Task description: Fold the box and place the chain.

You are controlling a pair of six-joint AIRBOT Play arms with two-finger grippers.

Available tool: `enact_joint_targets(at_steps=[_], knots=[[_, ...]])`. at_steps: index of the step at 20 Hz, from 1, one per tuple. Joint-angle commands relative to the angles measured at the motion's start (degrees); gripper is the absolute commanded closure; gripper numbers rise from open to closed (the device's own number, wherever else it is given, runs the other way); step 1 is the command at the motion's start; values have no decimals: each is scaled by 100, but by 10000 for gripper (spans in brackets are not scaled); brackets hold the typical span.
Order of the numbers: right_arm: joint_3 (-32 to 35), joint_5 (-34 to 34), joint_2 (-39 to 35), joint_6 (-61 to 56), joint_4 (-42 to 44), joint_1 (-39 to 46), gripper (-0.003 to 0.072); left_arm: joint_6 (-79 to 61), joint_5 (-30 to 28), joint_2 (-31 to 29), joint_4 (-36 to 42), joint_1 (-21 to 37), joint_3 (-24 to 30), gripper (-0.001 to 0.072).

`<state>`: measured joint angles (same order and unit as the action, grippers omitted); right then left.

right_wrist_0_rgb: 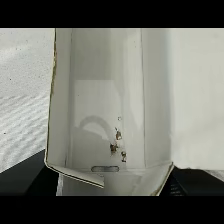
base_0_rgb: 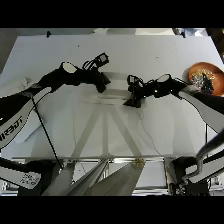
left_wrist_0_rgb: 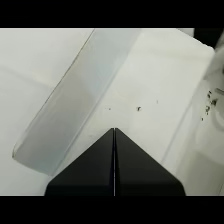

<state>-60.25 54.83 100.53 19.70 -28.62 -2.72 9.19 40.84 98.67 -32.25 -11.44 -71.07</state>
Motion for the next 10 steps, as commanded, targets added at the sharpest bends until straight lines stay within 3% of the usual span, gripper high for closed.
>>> enact_joint_targets(at_steps=[1,7,10], knots=[[-7,2,0,2,0,-2,168,514,-170,111,42,-9,2,703],[-7,2,0,2,0,-2,168,614,247,74,31,37,2,703],[-7,2,0,2,0,-2,168,605,787,-225,-63,214,2,703]])
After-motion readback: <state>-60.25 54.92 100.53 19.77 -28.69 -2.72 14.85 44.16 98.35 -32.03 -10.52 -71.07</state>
